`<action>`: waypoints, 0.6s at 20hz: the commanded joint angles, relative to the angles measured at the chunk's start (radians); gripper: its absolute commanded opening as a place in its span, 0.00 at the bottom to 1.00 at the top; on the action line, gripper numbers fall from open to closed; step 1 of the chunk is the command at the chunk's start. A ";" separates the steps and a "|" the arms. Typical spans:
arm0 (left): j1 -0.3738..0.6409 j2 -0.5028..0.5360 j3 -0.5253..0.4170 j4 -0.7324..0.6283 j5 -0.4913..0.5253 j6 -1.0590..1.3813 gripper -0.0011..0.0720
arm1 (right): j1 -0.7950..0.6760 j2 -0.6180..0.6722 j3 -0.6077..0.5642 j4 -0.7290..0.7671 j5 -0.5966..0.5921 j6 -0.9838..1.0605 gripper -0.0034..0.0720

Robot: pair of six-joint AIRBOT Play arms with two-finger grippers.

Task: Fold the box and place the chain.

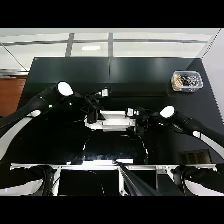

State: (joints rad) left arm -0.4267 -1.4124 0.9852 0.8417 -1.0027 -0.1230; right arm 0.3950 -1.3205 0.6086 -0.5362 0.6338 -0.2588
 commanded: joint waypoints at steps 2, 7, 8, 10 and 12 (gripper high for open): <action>0.001 0.147 0.004 0.275 -0.120 -0.331 0.43 | 0.000 0.000 0.000 0.008 -0.010 0.000 0.69; -0.013 0.234 -0.041 0.294 -0.308 -0.632 0.05 | 0.000 0.000 0.000 0.008 -0.010 0.000 0.68; -0.027 0.234 -0.082 0.212 -0.301 -0.655 0.05 | 0.000 0.000 0.000 0.008 -0.010 0.000 0.59; -0.063 0.234 -0.171 0.029 -0.178 -0.632 0.05 | 0.000 0.000 0.000 0.008 -0.010 0.000 0.59; -0.076 0.234 -0.235 -0.156 0.015 -0.554 0.05 | 0.000 0.000 0.000 0.008 -0.010 0.000 0.59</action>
